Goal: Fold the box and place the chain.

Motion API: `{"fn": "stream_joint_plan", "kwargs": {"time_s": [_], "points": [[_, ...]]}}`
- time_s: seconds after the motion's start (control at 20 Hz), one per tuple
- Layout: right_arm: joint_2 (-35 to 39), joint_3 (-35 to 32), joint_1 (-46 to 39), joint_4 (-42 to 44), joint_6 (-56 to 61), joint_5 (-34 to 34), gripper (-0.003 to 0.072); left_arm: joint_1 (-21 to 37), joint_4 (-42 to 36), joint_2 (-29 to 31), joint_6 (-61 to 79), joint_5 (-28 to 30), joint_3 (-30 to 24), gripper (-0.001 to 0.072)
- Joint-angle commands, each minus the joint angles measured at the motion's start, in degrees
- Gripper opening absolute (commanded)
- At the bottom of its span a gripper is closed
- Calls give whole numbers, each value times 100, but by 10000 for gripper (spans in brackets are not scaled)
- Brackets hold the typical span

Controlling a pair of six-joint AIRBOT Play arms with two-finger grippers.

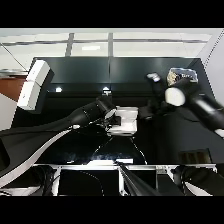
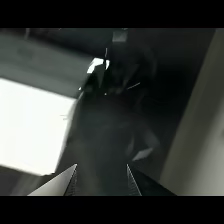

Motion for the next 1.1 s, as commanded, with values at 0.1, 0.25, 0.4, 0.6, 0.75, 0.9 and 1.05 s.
{"fn": "stream_joint_plan", "kwargs": {"time_s": [0.1, 0.25, 0.4, 0.6, 0.75, 0.9, 1.05], "points": [[603, -33, -1478, -2573, -387, -1073, 380, 2, 4, 0, 0, 15, 4, 26], [319, -251, -2949, -2216, -31, -2520, 456, 4, 24, 0, 17, 9, 2, 26], [-656, 127, -3825, -1486, -267, -2859, 700, 4, 22, 0, 15, 26, 2, 26], [-2507, 1967, -4111, -415, -713, -2155, 646, 4, 22, -2, 15, 70, 2, 27], [-3783, 3442, -4111, -356, -791, -1436, 580, 4, 17, -2, 15, 74, 2, 27], [-4472, 4148, -4116, -361, -789, -1193, 580, 4, 11, -2, 15, 61, 4, 27], [-4684, 4214, -4168, -407, -699, -1176, 525, 7, 24, -2, 15, 68, 4, 27]]}}
